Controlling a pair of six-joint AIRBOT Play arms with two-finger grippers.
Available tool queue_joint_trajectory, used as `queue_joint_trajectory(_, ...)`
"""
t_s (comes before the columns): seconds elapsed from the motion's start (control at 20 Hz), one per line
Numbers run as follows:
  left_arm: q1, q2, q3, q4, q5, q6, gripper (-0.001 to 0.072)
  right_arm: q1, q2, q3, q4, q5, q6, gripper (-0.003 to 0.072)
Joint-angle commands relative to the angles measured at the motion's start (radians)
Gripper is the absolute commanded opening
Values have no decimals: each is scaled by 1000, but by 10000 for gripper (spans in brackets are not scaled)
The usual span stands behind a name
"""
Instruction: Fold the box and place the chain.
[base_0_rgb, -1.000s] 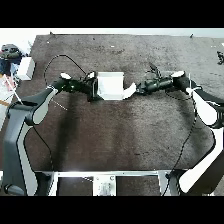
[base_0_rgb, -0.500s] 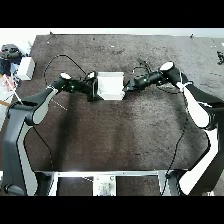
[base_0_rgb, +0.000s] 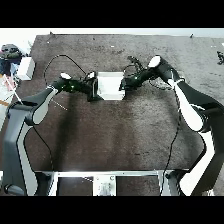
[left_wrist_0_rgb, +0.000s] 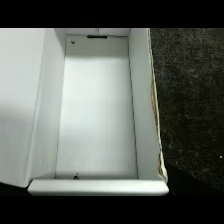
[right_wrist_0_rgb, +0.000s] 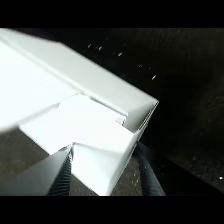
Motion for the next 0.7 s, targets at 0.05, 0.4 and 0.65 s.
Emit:
queue_joint_trajectory(0.05,0,0,1,0,0,0,408,57,0,11,-120,-40,97,452)
queue_joint_trajectory(0.4,0,0,1,0,0,0,408,122,-3,17,-352,-80,266,452)
queue_joint_trajectory(0.65,0,0,1,0,0,0,408,193,-34,106,-547,-56,327,451)
